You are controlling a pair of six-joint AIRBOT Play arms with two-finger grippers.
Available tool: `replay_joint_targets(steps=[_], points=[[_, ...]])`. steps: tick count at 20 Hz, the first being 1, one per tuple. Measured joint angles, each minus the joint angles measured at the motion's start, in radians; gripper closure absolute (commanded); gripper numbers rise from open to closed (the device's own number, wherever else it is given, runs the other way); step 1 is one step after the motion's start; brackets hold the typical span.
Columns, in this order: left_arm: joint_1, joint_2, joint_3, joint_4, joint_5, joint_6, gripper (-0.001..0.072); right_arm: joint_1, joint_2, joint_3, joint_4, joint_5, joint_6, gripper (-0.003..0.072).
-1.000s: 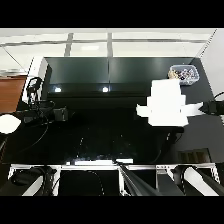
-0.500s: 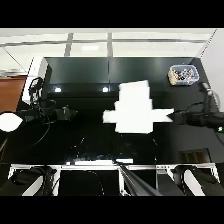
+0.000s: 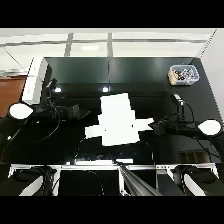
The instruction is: Fold the box and place the chain.
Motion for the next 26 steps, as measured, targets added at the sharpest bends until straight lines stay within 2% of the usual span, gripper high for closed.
replay_joint_targets(steps=[3,9,14,15,17,20,21,23,25,26], points=[[0.0,-0.139,0.055,-0.093,-0.031,0.081,0.0013,0.022,0.0,-0.007,0.002,-0.024,0.006,0.0668],[0.0,-0.464,0.214,-0.243,-0.297,0.246,0.0013,0.033,0.0,-0.011,0.001,-0.037,0.011,0.0668],[-0.021,-0.642,0.338,-0.279,-0.43,0.296,0.002,0.035,0.0,-0.011,0.0,-0.039,0.013,0.0668],[-0.03,-0.665,0.36,-0.28,-0.45,0.308,0.0041,0.035,0.0,-0.011,0.0,-0.039,0.013,0.0668],[-0.055,-0.706,0.414,-0.28,-0.489,0.343,0.0173,0.035,0.0,-0.011,0.0,-0.04,0.013,0.0668],[-0.099,-0.76,0.507,-0.227,-0.557,0.381,0.0318,0.035,0.0,-0.011,-0.001,-0.04,0.013,0.0668],[-0.113,-0.772,0.535,-0.194,-0.576,0.389,0.0347,0.035,0.0,-0.011,-0.001,-0.04,0.013,0.0668],[-0.138,-0.788,0.584,-0.116,-0.607,0.41,0.0358,0.035,0.0,-0.011,-0.001,-0.04,0.013,0.0668],[-0.154,-0.796,0.614,-0.051,-0.629,0.428,0.0433,0.035,0.0,-0.011,-0.001,-0.04,0.012,0.0668],[-0.16,-0.799,0.624,-0.034,-0.631,0.437,0.0434,0.035,0.0,-0.011,-0.001,-0.04,0.013,0.0668]])
